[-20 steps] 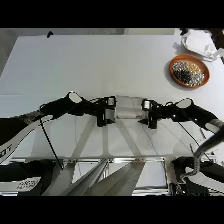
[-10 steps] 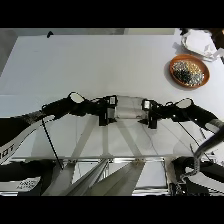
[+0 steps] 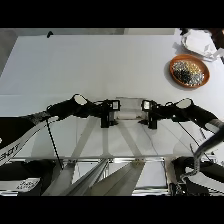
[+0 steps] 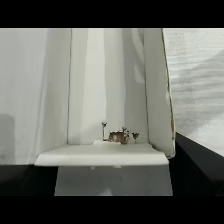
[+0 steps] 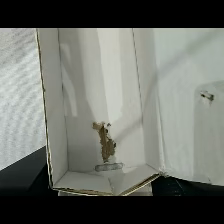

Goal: Fold the box and place the chain.

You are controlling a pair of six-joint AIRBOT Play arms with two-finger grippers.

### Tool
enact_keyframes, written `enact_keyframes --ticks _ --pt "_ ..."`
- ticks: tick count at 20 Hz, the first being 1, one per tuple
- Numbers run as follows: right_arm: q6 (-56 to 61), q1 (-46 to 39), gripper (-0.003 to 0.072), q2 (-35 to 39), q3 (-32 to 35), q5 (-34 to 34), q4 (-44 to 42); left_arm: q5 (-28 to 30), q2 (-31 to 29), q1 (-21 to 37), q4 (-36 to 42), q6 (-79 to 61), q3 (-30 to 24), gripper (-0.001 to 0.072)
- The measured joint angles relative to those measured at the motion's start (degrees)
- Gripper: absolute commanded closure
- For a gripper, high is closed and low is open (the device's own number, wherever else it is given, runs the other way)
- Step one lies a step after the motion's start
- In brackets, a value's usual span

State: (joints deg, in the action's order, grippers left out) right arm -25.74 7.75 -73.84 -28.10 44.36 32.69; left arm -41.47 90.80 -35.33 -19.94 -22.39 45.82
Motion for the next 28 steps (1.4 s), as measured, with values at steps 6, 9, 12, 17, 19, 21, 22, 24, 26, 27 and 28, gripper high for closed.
enact_keyframes --ticks 6,9,12,17,19,21,22,24,26,27,28 --pt "0.1 0.0 0.0408 0.0 0.0 0.0 0.0 -0.1 0.2 -0.1 0.1 -0.3 0.0 0.0312" --pt "0.1 0.0 0.0408 0.0 0.0 -0.1 -0.1 -0.2 0.2 -0.1 0.1 -0.3 0.0 0.0398" --pt "0.2 0.0 0.0408 0.0 0.0 -0.1 -0.1 -0.2 0.2 -0.1 0.1 -0.3 0.0 0.0396" --pt "0.2 0.0 0.0408 0.0 0.0 -0.2 -0.1 -0.1 0.2 -0.1 0.1 -0.3 0.0 0.0396" --pt "0.2 0.0 0.0408 0.0 0.0 -0.2 -0.1 -0.1 0.2 -0.1 0.1 -0.3 0.0 0.0396" --pt "0.2 0.0 0.0408 0.0 0.0 -0.2 -0.1 -0.1 0.2 -0.1 0.0 -0.3 0.0 0.0396" --pt "0.2 0.0 0.0408 0.0 0.0 -0.2 -0.1 -0.1 0.2 -0.1 0.0 -0.3 0.0 0.0396" --pt "0.2 0.0 0.0408 0.0 0.0 -0.2 -0.1 -0.1 0.2 -0.1 0.0 -0.3 0.0 0.0396" --pt "0.2 0.0 0.0408 0.0 0.0 -0.2 -0.1 0.0 0.2 -0.1 0.0 -0.3 0.0 0.0396" --pt "0.2 0.0 0.0408 0.0 0.0 -0.2 -0.1 0.0 0.2 -0.1 0.0 -0.3 0.0 0.0396" --pt "0.2 0.0 0.0408 0.0 0.0 -0.2 -0.1 0.0 0.2 -0.1 0.0 -0.3 0.0 0.0396"
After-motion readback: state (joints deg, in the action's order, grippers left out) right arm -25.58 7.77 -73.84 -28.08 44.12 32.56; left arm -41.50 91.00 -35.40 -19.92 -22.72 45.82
